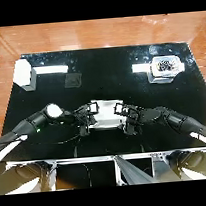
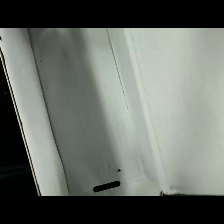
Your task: Fold the box and place the chain.
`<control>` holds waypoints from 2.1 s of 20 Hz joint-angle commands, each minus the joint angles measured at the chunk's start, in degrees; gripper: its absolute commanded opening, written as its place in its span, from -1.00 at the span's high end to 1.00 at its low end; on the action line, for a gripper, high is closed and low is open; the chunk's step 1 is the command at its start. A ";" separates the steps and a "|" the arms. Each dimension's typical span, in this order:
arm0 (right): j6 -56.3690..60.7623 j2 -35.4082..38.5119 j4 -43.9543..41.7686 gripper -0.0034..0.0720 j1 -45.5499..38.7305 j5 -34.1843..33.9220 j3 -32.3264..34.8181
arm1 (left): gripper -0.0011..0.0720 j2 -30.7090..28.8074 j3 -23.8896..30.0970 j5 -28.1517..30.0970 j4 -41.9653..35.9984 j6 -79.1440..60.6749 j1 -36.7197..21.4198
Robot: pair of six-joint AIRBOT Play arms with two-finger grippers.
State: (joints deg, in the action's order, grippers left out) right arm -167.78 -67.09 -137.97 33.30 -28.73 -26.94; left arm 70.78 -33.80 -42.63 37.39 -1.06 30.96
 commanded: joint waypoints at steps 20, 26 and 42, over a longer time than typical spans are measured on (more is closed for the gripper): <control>0.00 -0.02 0.02 0.33 0.02 0.04 -0.02 | 0.93 -14.36 0.07 -19.10 9.62 54.49 -37.81; 0.00 -0.02 0.00 0.33 0.02 0.02 -0.02 | 0.93 -8.74 4.59 -19.82 9.90 66.62 -38.47; 0.00 -0.02 -0.02 0.33 0.02 0.04 -0.02 | 0.93 -3.87 6.84 -8.44 4.02 70.53 -24.28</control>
State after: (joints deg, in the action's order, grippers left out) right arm -167.78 -67.09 -137.97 33.30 -28.71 -26.94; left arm 66.76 -26.98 -52.88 41.60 67.31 3.66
